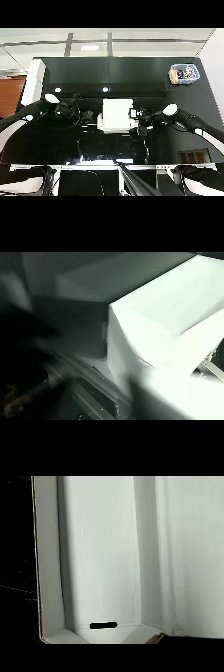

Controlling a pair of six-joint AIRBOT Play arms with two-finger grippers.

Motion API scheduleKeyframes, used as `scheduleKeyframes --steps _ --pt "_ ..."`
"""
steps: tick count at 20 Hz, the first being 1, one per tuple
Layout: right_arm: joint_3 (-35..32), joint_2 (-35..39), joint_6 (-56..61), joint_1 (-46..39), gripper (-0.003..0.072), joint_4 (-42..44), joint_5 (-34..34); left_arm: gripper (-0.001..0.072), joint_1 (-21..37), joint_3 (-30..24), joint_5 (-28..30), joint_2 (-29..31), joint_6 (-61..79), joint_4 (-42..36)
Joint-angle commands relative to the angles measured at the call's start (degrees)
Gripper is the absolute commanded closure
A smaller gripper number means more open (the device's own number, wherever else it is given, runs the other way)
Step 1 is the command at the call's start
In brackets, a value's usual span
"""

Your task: Fold the box and place the chain.

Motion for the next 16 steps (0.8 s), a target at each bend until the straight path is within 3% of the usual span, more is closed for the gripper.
scheduleKeyframes --steps 1,9,12,16 --pt "0.00 -0.04 0.00 0.04 0.0212 0.00 0.02 0.0054 1.18 2.78 -4.31 -0.33 1.16 -0.68" --pt "0.00 -0.04 0.02 0.04 0.0212 0.02 0.02 0.0053 -2.38 5.11 -5.81 -0.39 0.37 -1.90" --pt "0.00 -0.04 0.02 0.04 0.0212 0.02 0.02 0.0175 -5.75 5.14 -4.39 -0.46 -2.54 -1.86" --pt "0.00 -0.04 0.02 0.04 0.0212 0.02 0.02 0.0175 -9.29 8.31 -2.56 -0.44 -9.81 4.98"
